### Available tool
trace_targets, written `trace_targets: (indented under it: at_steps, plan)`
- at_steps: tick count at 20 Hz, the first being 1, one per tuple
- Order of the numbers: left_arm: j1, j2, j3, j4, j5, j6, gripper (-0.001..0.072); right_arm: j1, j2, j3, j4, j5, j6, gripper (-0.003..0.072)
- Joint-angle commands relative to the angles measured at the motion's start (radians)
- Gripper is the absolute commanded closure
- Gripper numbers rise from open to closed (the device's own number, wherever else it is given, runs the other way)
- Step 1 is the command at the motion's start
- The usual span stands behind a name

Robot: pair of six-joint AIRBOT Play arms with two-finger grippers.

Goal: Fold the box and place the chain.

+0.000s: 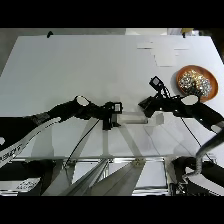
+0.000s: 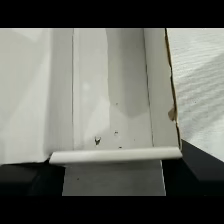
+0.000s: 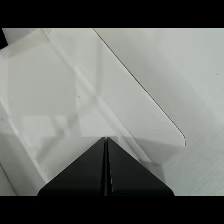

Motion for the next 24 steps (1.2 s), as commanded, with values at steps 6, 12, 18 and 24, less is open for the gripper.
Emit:
trace_targets:
  at_steps: [6, 12, 18, 24]
  plan:
    - [0.001, 0.001, 0.000, 0.000, 0.003, 0.001, 0.0540, 0.001, 0.174, 0.009, -0.037, 0.039, 0.063, 0.0666]
    - [0.001, 0.001, 0.000, 0.000, 0.003, 0.001, 0.0540, 0.001, 0.323, 0.009, -0.348, 0.206, 0.061, 0.0667]
    - [0.001, 0.001, 0.000, 0.000, 0.003, 0.001, 0.0540, 0.001, 0.296, -0.008, -0.710, 0.200, 0.055, 0.0264]
    - [0.001, 0.001, 0.000, 0.000, 0.000, 0.000, 0.0540, 0.001, 0.224, -0.073, -0.537, 0.200, -0.307, 0.0588]
